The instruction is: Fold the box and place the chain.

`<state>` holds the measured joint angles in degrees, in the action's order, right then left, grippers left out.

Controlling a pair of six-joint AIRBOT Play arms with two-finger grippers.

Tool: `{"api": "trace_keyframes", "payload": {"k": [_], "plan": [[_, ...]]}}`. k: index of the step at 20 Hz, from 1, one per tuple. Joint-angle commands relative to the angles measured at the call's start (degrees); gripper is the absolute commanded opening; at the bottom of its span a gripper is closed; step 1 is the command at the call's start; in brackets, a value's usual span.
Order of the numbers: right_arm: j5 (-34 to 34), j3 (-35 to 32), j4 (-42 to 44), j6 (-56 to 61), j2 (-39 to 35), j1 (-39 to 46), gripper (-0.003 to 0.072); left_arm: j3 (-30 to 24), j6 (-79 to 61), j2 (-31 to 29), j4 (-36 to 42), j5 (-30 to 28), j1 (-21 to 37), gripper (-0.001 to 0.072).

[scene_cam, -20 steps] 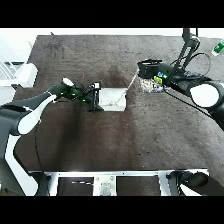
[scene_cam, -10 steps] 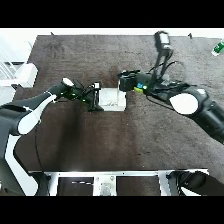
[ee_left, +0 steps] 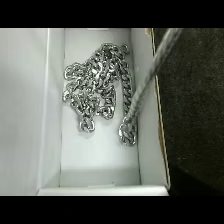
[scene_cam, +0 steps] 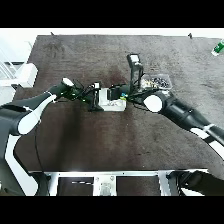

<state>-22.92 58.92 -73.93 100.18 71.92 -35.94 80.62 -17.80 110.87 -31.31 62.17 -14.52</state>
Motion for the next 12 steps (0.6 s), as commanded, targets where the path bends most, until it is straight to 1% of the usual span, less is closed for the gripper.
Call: {"api": "trace_keyframes", "payload": {"k": [1, 2, 3, 4, 5, 7, 9, 12], "plan": [[0.7, 0.0, 0.0, 0.3, 5.3, -0.3, 0.0010, 0.0, 0.0, 0.0, 0.0, 0.0, 0.0, 0.0527], [0.7, 0.0, 0.0, 0.3, 6.4, -0.3, 0.0109, 0.0, 0.0, 0.0, 0.0, 0.0, 0.0, 0.0527], [0.7, 0.0, 0.0, 0.3, 6.6, -0.2, 0.0347, 0.0, 0.0, 0.0, 0.0, 0.0, 0.0, 0.0527], [0.8, 0.0, -0.6, 0.3, 6.2, -0.1, 0.0464, 0.0, 0.0, 0.0, 0.0, 0.0, 0.0, 0.0527], [0.8, 0.0, -1.6, 0.3, 5.6, 0.3, 0.0440, 0.0, 0.0, 0.0, 0.0, 0.0, 0.0, 0.0527], [-0.4, 0.0, -4.1, 0.3, 3.3, 2.6, 0.0440, 0.0, 0.0, 0.0, 0.0, 0.0, 0.0, 0.0527], [-3.7, -0.7, -6.3, 0.3, 0.7, 6.6, 0.0440, 0.0, 0.0, 0.0, 0.0, 0.0, 0.0, 0.0527], [-4.2, -5.2, -6.2, 0.3, -1.7, 15.3, 0.0440, 0.0, 0.0, 0.0, 0.0, 0.0, 0.0, 0.0527]]}}
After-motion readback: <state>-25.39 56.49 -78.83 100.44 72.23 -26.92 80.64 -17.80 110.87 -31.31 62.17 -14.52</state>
